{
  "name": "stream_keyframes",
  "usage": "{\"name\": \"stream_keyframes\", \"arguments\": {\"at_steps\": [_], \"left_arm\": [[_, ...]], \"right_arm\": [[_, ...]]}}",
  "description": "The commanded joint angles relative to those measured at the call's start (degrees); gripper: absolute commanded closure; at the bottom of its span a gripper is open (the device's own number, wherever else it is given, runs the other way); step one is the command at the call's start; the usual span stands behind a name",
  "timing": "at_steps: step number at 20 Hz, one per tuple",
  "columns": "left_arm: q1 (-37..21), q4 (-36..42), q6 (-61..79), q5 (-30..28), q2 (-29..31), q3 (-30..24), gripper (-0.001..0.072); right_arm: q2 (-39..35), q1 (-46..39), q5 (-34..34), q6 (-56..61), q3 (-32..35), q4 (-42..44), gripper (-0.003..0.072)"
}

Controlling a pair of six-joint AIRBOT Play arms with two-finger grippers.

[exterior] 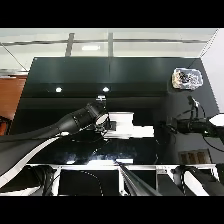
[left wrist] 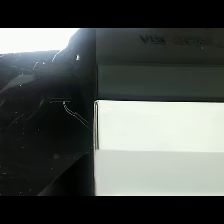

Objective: Fold the box and place the chain.

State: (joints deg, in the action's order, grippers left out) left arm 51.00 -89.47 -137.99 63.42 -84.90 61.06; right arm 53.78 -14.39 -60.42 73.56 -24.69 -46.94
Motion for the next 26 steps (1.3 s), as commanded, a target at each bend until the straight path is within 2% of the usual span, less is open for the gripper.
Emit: {"name": "stream_keyframes", "arguments": {"at_steps": [1, 7, 10, 17, 18, 19, 20, 26], "left_arm": [[0.0, 0.1, -0.1, -0.1, 0.0, 0.0, 0.068], [0.0, 0.2, -0.1, -0.1, 0.0, 0.0, 0.068], [0.0, 0.2, -0.1, -0.1, 0.0, 0.0, 0.068], [0.0, 0.2, 0.0, -0.1, 0.0, 0.0, 0.068], [0.0, 0.2, 0.0, -0.1, 0.0, 0.0, 0.068], [0.0, 0.2, 0.0, -0.1, 0.0, 0.0, 0.068], [0.0, 0.2, 0.0, -0.1, 0.0, 0.0, 0.068], [0.0, 0.2, 0.0, 0.0, 0.0, 0.0, 0.068]], "right_arm": [[6.8, -2.4, -4.6, 6.5, 0.7, 0.1, 0.0671], [15.9, 5.2, -6.6, -5.6, 0.6, 8.8, 0.0671], [16.6, 8.5, -6.1, -12.5, 0.5, 15.7, 0.067], [16.6, 12.5, -5.7, -14.9, -0.1, 17.2, 0.0665], [16.6, 13.6, -5.1, -14.9, -0.4, 17.2, 0.053], [16.6, 14.4, -4.5, -14.9, -0.8, 17.2, 0.0253], [16.6, 14.9, -4.1, -14.9, -1.3, 17.1, 0.0067], [16.5, 15.9, -5.6, -14.8, -4.0, 20.5, 0.0058]]}}
